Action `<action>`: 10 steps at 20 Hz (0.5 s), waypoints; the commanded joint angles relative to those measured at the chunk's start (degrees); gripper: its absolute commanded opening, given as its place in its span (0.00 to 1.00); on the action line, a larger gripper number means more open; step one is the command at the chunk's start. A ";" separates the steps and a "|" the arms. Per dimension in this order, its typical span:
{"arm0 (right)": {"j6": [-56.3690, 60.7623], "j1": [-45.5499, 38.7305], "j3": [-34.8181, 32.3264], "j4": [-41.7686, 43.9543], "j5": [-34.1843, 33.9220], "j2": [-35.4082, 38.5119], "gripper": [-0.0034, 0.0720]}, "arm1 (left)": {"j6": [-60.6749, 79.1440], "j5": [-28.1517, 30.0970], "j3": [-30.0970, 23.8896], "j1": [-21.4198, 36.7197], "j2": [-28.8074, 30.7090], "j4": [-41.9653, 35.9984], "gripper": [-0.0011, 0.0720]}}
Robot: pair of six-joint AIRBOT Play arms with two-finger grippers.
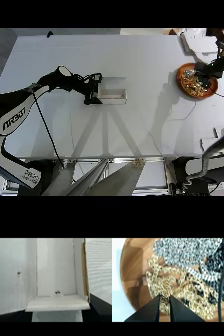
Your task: Fold the box and place the chain.
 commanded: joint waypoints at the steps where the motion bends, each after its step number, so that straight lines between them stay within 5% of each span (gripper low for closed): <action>1: -3.32 0.87 -1.05 0.68 2.82 4.00 0.05 | 0.02 0.00 0.00 0.02 0.04 0.02 0.39; 10: -2.86 14.71 -13.40 0.44 6.64 20.74 0.05 | 0.02 0.00 0.00 0.02 0.02 0.02 0.39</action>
